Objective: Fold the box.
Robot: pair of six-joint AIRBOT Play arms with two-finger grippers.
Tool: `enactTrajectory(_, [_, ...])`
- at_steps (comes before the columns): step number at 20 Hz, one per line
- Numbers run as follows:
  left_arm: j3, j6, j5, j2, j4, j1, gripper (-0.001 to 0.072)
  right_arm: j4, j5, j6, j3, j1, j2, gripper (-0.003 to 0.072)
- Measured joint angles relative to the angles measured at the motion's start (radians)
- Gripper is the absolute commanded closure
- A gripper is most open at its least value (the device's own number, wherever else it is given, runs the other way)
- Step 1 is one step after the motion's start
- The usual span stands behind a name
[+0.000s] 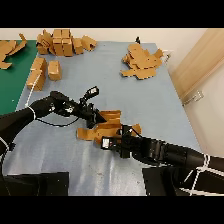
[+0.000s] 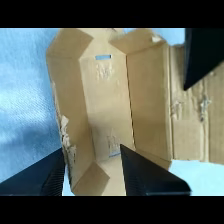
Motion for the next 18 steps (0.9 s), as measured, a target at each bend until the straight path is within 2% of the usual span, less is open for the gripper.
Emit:
enactTrajectory(3, [0.0,0.0,0.0,0.0,0.0,0.0,0.0698,-0.014,-0.01,0.005,0.001,0.0,0.004,0.0181])
enactTrajectory(4, [0.0,0.0,0.0,0.0,0.0,0.0,0.0698,-0.026,-0.011,0.006,0.002,0.0,0.006,0.014])
enactTrajectory(8, [0.0,0.0,0.0,0.0,0.0,0.0,0.0698,-0.056,-0.002,0.027,0.019,-0.016,0.014,0.0138])
enactTrajectory(9, [0.0,0.0,0.0,0.0,0.0,0.0,0.0698,-0.055,-0.002,0.033,0.021,-0.025,0.015,0.0096])
enactTrajectory(10, [0.0,0.0,0.0,0.0,0.0,0.0,0.0698,-0.044,-0.002,0.038,0.023,-0.035,0.015,0.0009])
enactTrajectory(11, [0.0,0.0,0.0,0.0,0.0,0.0,0.0698,-0.036,-0.001,0.04,0.024,-0.043,0.015,-0.0023])
enactTrajectory(18, [0.0,0.0,0.0,0.0,0.0,0.0,0.0698,0.037,0.022,0.027,0.027,-0.09,0.017,-0.0024])
